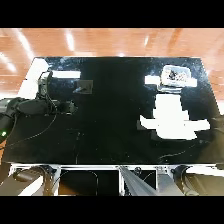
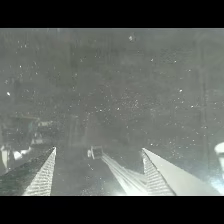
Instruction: Fold the box and place the chain.
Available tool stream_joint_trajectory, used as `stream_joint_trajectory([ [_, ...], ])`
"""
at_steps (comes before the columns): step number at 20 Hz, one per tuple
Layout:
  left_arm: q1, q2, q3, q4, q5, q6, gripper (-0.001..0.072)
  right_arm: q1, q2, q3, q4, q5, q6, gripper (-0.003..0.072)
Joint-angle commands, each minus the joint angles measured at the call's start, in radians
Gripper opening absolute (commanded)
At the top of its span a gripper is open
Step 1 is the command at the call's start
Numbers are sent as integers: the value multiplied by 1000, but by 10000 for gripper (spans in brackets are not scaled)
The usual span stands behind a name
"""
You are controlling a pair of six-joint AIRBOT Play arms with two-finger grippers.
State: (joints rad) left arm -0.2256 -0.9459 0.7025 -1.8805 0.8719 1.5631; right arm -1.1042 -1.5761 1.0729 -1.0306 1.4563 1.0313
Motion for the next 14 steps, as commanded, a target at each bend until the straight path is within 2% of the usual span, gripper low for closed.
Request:
stream_joint_trajectory([
  [1,0,-48,0,-21,-11,-1,621,45,-117,51,-15,131,-40,696],
  [3,-1,-51,0,-24,-21,-2,621,97,-147,51,-13,163,-42,696],
  [7,-1,-51,1,-25,-23,-23,621,197,-162,51,-18,148,-50,696],
  [12,-1,-51,1,-39,-19,-26,621,302,-161,51,-28,221,-31,694],
  [13,-1,-51,1,-39,-18,-27,621,318,-160,51,-40,227,-32,593],
  [14,-1,-51,1,-43,-15,-27,621,331,-158,51,-43,232,-33,313],
])
